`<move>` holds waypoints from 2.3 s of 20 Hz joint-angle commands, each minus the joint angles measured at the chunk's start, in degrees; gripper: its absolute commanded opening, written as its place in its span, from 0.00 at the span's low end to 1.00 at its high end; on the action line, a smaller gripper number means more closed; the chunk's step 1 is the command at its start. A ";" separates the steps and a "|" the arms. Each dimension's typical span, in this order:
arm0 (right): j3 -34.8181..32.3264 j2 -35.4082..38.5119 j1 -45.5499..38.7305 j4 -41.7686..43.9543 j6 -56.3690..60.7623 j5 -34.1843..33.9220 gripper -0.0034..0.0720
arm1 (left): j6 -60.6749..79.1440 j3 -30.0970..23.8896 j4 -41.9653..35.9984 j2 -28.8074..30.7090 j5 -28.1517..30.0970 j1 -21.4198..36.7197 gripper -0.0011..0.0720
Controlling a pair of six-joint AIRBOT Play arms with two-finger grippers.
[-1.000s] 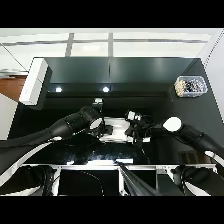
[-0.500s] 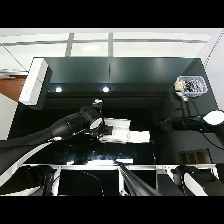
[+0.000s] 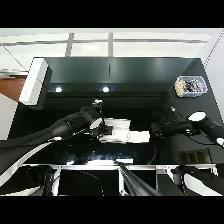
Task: Fold the box and place the chain.
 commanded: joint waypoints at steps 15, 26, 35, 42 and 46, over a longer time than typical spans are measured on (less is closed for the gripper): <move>6.21 -2.84 20.13 11.06 -5.84 -4.96 0.80 | 0.02 -0.02 -0.20 -0.04 -0.17 -0.02 0.06; 13.35 -2.84 29.59 -8.68 19.06 -10.25 0.67 | 0.02 -0.02 -0.20 -0.04 -0.17 -0.02 0.06; 24.50 -3.17 44.96 -38.99 55.78 -6.51 0.45 | 0.02 -0.02 -0.20 -0.04 -0.17 -0.02 0.06; 24.55 -4.68 48.00 -42.10 67.71 -5.11 0.44 | 0.04 -0.02 -0.15 -0.04 0.04 0.00 0.06; 27.30 -7.39 47.98 -42.51 67.89 -3.67 0.44 | 0.07 -0.02 0.09 -0.04 0.02 0.00 0.06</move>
